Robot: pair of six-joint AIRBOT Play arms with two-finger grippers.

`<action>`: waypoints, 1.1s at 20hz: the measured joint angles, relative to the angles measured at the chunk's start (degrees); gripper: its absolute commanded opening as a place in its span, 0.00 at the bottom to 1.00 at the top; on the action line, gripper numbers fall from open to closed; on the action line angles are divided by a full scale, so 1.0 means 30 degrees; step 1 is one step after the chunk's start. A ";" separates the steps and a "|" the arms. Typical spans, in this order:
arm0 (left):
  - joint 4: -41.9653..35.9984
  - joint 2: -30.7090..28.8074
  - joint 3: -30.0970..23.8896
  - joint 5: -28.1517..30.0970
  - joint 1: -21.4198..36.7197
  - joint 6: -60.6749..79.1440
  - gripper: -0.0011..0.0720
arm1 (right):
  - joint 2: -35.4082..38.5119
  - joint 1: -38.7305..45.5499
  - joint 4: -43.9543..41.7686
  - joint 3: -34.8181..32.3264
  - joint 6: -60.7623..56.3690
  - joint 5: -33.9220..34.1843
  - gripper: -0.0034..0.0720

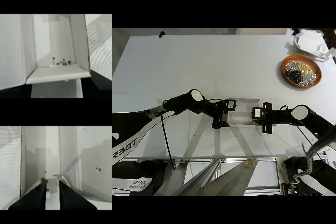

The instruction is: Fold the box and place the chain.

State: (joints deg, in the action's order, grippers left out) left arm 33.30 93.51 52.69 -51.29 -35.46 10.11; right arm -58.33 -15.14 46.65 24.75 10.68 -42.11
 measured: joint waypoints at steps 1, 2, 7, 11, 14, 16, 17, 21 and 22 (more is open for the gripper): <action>0.0007 0.0000 0.0000 0.0000 0.0000 0.0000 0.48 | 0.0000 -0.0015 -0.0007 0.0000 0.0138 -0.0073 0.29; 0.0007 0.0000 0.0000 0.0000 0.0000 0.0000 0.48 | -0.0015 -0.0029 -0.0058 0.0000 0.0284 -0.0146 0.29; 0.0007 0.0000 0.0000 0.0007 0.0000 -0.0007 0.48 | -0.0481 -0.0029 -0.0474 0.0015 0.0525 -0.0605 0.61; 0.0007 0.0000 0.0000 0.0007 0.0000 -0.0015 0.48 | -0.0801 -0.0029 -0.0627 0.0007 0.0597 -0.0670 0.63; 0.0000 0.0000 0.0000 0.0007 0.0000 -0.0015 0.48 | -0.0882 -0.0029 -0.0663 0.0007 0.0627 -0.0648 0.28; -0.0007 0.0000 0.0000 0.0007 0.0000 -0.0044 0.48 | -0.0816 -0.0036 -0.0648 -0.0007 0.0656 -0.0699 0.07; -0.0007 0.0000 0.0000 0.0007 0.0000 -0.0051 0.48 | -0.0634 -0.0036 -0.0685 0.0000 0.0656 -0.0801 0.07; -0.0015 0.0000 0.0000 0.0007 0.0000 -0.0044 0.48 | 0.1224 -0.0036 -0.0080 -0.0007 -0.0845 -0.1515 0.07; -0.0022 0.0000 0.0000 0.0007 0.0000 -0.0051 0.48 | 0.1902 -0.0036 0.0073 -0.0007 -0.2098 -0.1741 0.07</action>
